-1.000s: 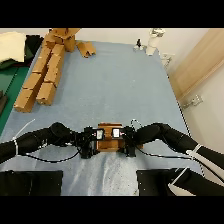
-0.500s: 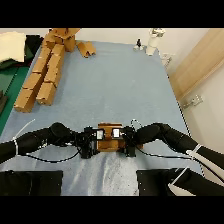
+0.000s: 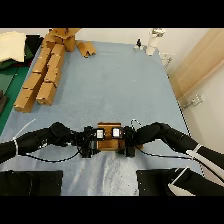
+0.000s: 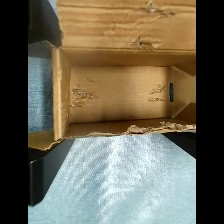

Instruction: Fold the box.

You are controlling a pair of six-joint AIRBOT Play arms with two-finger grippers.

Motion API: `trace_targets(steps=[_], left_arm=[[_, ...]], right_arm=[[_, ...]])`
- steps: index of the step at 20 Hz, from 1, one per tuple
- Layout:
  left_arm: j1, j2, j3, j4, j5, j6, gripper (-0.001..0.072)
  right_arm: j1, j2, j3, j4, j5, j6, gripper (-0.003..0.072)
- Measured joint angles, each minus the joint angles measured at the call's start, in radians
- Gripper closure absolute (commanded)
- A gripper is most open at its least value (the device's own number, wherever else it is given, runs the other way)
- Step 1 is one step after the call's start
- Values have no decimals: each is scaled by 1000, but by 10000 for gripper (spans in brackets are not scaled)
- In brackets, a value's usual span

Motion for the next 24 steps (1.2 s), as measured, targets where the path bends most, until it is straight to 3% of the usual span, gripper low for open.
trace_targets(steps=[5,9,13,19,20,21,22,24], left_arm=[[0,0,0,0,-2,0,119],[0,0,0,0,-5,0,119],[0,0,0,0,-5,0,119],[0,0,0,0,-6,-1,119],[0,0,0,0,-6,-1,119],[0,0,0,0,-6,-1,119],[0,0,0,0,-6,-1,119],[0,0,0,0,-6,-1,119]], right_arm=[[-15,79,5,-146,-36,211,-33],[-20,183,5,-254,-155,378,-29],[-20,303,7,-195,-286,626,-2],[-20,411,7,-78,-304,1133,0],[-21,415,7,-68,-303,1186,100],[-21,417,7,-62,-303,1233,506],[-20,416,7,-53,-299,1278,682],[-21,407,8,-34,-282,1361,683]])
